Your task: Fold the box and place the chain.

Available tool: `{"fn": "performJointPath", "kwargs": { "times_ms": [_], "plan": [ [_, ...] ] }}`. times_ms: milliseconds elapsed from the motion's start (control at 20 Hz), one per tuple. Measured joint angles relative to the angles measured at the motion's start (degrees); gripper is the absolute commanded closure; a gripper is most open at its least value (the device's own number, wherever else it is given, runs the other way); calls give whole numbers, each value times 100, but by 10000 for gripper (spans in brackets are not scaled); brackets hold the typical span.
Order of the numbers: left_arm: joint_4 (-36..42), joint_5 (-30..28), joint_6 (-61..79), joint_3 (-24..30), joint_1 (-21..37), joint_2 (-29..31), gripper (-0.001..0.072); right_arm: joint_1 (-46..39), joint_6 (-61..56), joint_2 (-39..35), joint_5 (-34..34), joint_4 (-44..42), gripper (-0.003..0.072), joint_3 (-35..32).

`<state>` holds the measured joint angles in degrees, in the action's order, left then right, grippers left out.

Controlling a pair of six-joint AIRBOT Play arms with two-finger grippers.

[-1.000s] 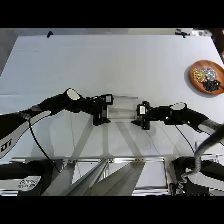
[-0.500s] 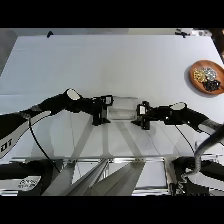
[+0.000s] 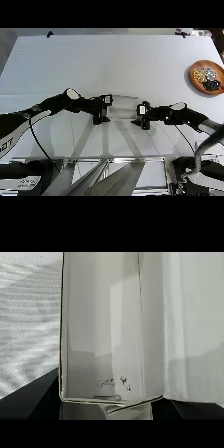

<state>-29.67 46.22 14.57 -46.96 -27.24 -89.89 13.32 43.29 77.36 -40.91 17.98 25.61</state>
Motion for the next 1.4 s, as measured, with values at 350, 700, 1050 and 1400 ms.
{"fn": "performJointPath", "kwargs": {
  "times_ms": [350, 700, 1050, 1400],
  "plan": [
    [57, 0, -197, 0, 0, -2, 192, 0, 2, 0, -2, 4, 265, 2],
    [57, -2, -234, 0, 0, -2, 193, 0, 7, 0, -2, 7, 265, 2],
    [55, -2, -243, 0, 0, -2, 193, 0, 9, 0, -2, 9, 265, 2],
    [55, -4, -245, 0, 0, -2, 193, 0, 9, 0, -2, 9, 266, 2]
  ]
}}
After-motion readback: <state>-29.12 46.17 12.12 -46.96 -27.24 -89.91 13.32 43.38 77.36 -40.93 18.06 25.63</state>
